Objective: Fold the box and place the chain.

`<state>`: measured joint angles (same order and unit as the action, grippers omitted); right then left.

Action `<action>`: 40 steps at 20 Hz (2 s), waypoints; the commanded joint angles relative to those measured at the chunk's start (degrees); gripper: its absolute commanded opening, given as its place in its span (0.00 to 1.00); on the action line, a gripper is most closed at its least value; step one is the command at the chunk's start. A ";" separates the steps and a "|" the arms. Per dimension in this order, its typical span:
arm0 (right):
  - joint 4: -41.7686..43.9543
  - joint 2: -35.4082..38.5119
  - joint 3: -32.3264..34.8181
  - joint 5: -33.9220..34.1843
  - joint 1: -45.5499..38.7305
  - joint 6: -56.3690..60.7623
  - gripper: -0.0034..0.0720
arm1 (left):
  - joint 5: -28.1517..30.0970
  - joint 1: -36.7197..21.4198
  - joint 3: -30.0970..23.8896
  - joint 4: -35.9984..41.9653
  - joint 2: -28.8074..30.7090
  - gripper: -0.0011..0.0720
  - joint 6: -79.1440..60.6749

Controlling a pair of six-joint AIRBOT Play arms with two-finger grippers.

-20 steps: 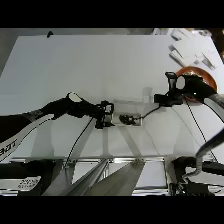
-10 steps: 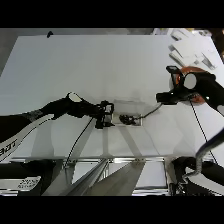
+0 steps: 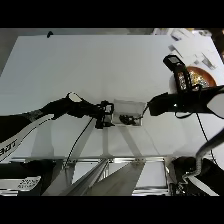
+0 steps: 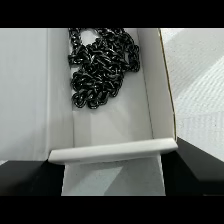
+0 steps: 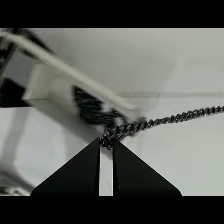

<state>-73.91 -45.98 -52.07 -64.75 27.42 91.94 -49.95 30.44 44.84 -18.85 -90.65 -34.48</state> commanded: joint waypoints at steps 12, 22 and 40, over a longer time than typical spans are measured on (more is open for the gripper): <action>-3.02 -5.53 -0.04 8.61 12.15 3.78 0.07 | 0.00 0.02 0.04 0.00 0.02 0.28 0.00; -1.88 -19.85 -2.32 5.70 12.15 -2.62 0.52 | 0.02 0.02 0.04 0.00 0.02 0.28 0.00; -12.90 -28.98 -8.26 1.01 -14.27 1.09 0.07 | 0.00 0.02 0.04 0.00 0.02 0.28 0.00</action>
<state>-86.26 -72.95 -63.68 -65.34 15.51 92.62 -49.95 30.44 44.84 -18.85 -90.65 -34.46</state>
